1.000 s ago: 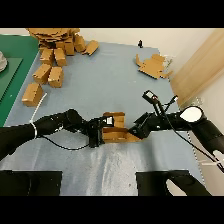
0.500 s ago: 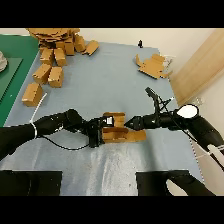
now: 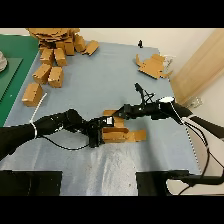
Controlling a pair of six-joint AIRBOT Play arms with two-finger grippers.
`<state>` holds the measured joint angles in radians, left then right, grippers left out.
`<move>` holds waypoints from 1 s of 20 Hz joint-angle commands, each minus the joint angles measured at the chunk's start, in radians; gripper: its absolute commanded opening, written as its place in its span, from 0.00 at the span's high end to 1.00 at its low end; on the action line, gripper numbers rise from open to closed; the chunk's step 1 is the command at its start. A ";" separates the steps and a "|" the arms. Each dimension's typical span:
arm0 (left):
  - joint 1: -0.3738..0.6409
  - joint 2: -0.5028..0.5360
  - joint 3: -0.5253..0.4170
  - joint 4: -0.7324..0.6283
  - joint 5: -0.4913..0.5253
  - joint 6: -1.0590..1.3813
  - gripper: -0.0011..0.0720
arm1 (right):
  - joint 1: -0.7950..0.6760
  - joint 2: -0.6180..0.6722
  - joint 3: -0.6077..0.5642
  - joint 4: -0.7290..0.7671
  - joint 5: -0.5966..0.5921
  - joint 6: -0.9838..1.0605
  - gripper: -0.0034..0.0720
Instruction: Fold the box.
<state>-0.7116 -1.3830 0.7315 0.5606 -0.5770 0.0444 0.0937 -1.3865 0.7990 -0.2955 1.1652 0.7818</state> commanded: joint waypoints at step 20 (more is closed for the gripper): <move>0.001 0.000 0.001 0.000 -0.001 0.000 0.43 | -0.087 -0.067 -0.018 0.038 -0.023 -0.207 0.95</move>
